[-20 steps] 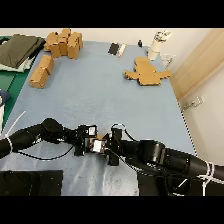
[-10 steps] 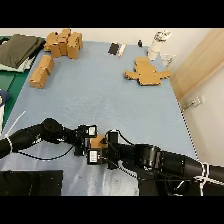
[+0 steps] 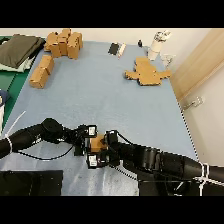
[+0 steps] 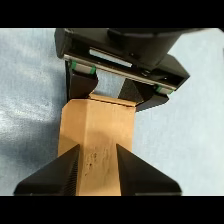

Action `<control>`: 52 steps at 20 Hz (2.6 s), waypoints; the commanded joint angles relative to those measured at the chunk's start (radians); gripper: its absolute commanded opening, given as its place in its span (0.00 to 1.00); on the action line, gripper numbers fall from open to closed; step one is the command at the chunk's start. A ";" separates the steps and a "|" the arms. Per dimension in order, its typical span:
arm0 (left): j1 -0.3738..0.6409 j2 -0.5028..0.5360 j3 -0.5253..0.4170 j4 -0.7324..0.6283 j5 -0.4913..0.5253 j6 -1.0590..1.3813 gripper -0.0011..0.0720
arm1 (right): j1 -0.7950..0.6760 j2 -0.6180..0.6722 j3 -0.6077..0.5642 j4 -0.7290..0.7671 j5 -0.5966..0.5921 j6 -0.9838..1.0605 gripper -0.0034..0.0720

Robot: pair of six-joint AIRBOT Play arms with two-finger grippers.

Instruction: Fold the box.

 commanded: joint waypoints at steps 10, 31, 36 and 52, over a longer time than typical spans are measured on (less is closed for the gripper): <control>0.001 0.000 0.000 0.000 0.000 0.001 0.76 | 0.063 0.014 -0.029 0.026 0.008 0.008 0.66; 0.001 0.000 0.000 0.000 -0.001 0.001 0.76 | 0.079 0.192 -0.027 -0.011 0.064 0.281 0.69; 0.001 0.000 0.000 0.000 -0.001 0.001 0.76 | -0.010 0.164 -0.026 -0.050 0.102 0.296 0.69; 0.001 0.000 0.000 0.000 -0.001 0.001 0.76 | 0.054 -0.025 -0.027 -0.097 0.127 0.266 0.69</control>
